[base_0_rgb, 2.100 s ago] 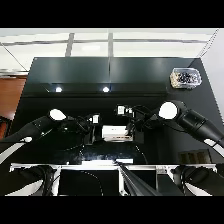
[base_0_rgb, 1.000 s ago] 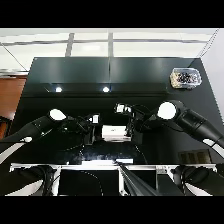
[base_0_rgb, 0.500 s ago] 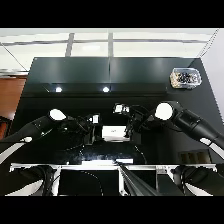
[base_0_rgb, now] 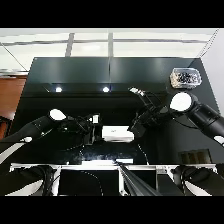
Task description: Fold the box and place the chain.
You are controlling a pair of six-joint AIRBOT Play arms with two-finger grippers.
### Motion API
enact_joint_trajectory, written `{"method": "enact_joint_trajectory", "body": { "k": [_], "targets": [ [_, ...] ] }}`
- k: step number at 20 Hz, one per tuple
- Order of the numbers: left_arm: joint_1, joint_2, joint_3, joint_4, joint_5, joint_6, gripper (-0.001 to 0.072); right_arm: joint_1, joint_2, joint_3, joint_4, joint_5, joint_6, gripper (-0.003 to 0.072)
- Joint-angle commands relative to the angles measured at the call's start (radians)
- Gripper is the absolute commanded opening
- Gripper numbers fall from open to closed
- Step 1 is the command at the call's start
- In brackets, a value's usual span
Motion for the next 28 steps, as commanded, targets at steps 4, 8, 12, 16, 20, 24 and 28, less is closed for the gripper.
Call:
{"method": "enact_joint_trajectory", "body": {
  "k": [4,8,12,16,20,24,28],
  "targets": [
    [0.000,0.000,0.000,0.000,0.001,0.000,0.0379,-0.031,-0.065,-0.154,0.425,-0.120,0.075,0.0011],
    [0.000,0.000,0.000,0.000,0.000,0.000,0.0378,-0.031,-0.146,-0.158,0.438,-0.146,0.076,0.0011],
    [0.000,0.000,0.000,0.000,0.000,0.000,0.0379,-0.031,-0.200,-0.166,0.410,-0.158,0.076,0.0012],
    [0.000,0.000,0.000,0.000,0.000,0.000,0.0378,-0.031,-0.232,-0.169,0.402,-0.177,0.076,0.0012],
    [0.000,0.000,0.000,0.000,0.000,0.000,0.0377,-0.031,-0.232,-0.169,0.399,-0.198,0.076,0.0012],
    [0.000,0.000,0.000,0.000,0.000,0.000,0.0377,-0.031,-0.231,-0.168,0.401,-0.181,0.071,0.0012],
    [0.000,0.000,0.000,0.000,0.000,0.000,0.0376,-0.102,-0.185,-0.124,0.396,-0.026,0.053,0.0012]
  ]
}}
